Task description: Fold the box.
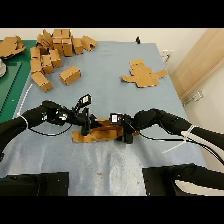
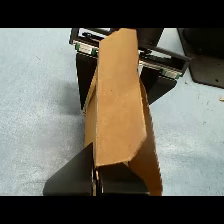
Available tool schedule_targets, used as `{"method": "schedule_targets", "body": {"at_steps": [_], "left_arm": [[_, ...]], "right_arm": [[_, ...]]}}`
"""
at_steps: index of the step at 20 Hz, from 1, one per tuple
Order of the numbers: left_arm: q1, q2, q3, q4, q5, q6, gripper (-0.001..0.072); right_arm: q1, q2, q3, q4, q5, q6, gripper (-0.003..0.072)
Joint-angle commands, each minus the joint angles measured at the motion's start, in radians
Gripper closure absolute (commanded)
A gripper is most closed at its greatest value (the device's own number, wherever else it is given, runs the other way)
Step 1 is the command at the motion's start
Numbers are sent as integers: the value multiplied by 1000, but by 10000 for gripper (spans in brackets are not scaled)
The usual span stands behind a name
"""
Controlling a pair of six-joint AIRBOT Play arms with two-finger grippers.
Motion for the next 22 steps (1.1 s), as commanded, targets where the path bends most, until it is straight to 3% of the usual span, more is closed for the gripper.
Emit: {"method": "schedule_targets", "body": {"at_steps": [1,6,8,9,22], "left_arm": [[0,1,0,0,0,0,698],[0,1,0,0,0,0,698],[0,1,0,0,0,0,698],[0,1,0,0,0,0,698],[0,1,0,0,0,0,698]], "right_arm": [[0,6,6,0,-26,0,-13],[0,2,6,-5,3,0,-11],[0,-10,6,-4,10,0,94],[0,-15,6,-4,8,0,111],[0,-21,6,-8,-7,0,111]]}}
